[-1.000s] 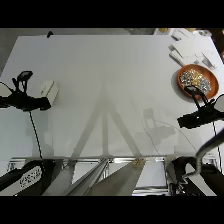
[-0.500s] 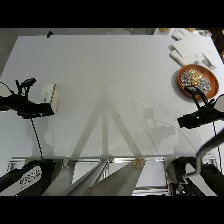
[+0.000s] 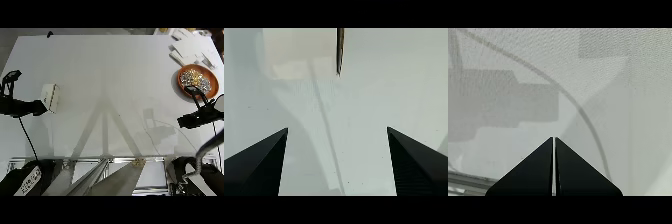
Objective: Fold the box and place the chain.
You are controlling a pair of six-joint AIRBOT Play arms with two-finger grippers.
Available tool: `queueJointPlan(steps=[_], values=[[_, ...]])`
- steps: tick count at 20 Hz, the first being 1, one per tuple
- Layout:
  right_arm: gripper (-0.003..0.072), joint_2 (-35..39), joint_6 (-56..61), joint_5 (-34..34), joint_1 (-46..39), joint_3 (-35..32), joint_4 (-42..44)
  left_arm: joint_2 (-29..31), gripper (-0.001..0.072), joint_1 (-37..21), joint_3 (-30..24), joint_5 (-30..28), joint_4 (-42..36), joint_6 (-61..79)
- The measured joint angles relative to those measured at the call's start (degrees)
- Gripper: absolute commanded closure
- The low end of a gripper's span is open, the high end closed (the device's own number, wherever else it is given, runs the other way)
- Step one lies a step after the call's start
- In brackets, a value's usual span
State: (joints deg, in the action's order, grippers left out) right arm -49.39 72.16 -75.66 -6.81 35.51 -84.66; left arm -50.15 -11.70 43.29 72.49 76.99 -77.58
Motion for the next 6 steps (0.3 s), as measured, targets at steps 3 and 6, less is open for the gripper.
queueJointPlan(steps=[3,6], values=[[0.0669,0.00,0.00,0.00,0.00,0.00,0.00,1.57,0.0016,0.00,0.00,-0.09,-0.02,-0.02],[0.0669,0.00,0.00,0.00,0.00,0.00,0.00,2.10,0.0016,0.00,0.00,-0.72,-0.04,-0.02]])
